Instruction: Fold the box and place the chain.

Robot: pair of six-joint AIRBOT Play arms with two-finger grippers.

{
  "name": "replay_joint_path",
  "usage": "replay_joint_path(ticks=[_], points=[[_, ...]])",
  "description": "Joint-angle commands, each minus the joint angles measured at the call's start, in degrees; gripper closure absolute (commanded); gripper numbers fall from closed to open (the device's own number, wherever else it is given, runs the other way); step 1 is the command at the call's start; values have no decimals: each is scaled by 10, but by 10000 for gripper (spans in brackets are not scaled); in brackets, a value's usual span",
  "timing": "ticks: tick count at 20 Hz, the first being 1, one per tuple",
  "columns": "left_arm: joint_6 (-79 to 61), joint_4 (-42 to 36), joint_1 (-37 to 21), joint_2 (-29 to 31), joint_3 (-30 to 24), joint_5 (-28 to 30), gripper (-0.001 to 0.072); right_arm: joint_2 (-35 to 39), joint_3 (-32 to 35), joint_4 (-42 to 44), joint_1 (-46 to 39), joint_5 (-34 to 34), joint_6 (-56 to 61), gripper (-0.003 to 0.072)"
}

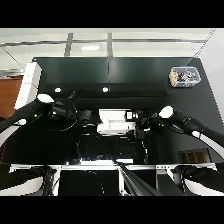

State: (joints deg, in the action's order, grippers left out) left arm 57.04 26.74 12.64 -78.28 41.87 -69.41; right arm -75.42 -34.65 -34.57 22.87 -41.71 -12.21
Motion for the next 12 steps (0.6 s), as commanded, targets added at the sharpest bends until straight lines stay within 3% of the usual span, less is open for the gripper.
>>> replay_joint_path(ticks=[1, 4, 6, 9, 12], points=[[62, 61, 23, 0, 29, 5, 113, 0, 0, 0, 0, 0, 0, 606], [134, 95, 48, 0, 43, 26, 113, 0, 0, 0, 0, 0, 0, 606], [167, 95, 67, 0, 48, 61, 151, 0, 0, 0, 0, 0, 0, 606], [220, 106, 104, 0, 53, 123, 152, 0, 0, 0, 0, 0, 0, 606], [299, 203, 140, 0, 69, 145, 155, 0, 0, 0, 0, 0, 0, 606]])
